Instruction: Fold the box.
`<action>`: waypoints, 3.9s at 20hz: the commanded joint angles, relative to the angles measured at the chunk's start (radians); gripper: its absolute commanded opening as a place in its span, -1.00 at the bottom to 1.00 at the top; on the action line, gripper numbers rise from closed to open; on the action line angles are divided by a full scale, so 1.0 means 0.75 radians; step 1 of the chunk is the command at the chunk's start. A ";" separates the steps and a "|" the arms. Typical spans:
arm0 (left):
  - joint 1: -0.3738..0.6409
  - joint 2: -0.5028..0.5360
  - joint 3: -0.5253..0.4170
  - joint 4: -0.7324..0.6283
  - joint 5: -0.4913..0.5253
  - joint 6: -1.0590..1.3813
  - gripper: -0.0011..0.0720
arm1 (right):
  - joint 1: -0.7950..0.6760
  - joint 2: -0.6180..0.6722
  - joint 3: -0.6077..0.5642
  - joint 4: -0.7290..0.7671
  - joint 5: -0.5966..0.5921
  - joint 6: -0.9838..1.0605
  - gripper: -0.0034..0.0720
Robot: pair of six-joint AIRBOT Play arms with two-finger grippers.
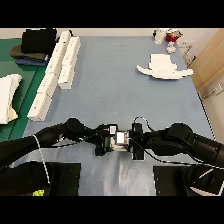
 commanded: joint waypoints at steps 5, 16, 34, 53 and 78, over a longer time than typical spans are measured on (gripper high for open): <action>0.001 0.000 0.001 0.001 0.011 -0.003 0.43 | 0.002 0.052 0.001 0.010 -0.005 0.001 0.11; 0.001 0.000 0.001 0.001 0.011 -0.003 0.43 | -0.084 0.394 -0.203 0.467 0.393 0.377 -0.84; 0.001 0.000 0.001 0.001 0.011 -0.003 0.43 | 0.076 0.335 -0.615 0.497 0.770 0.700 -0.90; 0.001 0.000 0.001 0.001 0.011 -0.003 0.43 | 0.076 0.335 -0.609 0.493 0.766 0.700 -0.90; 0.001 0.000 0.001 0.001 0.010 -0.003 0.43 | -0.650 0.073 0.289 -0.137 -0.500 0.597 -0.90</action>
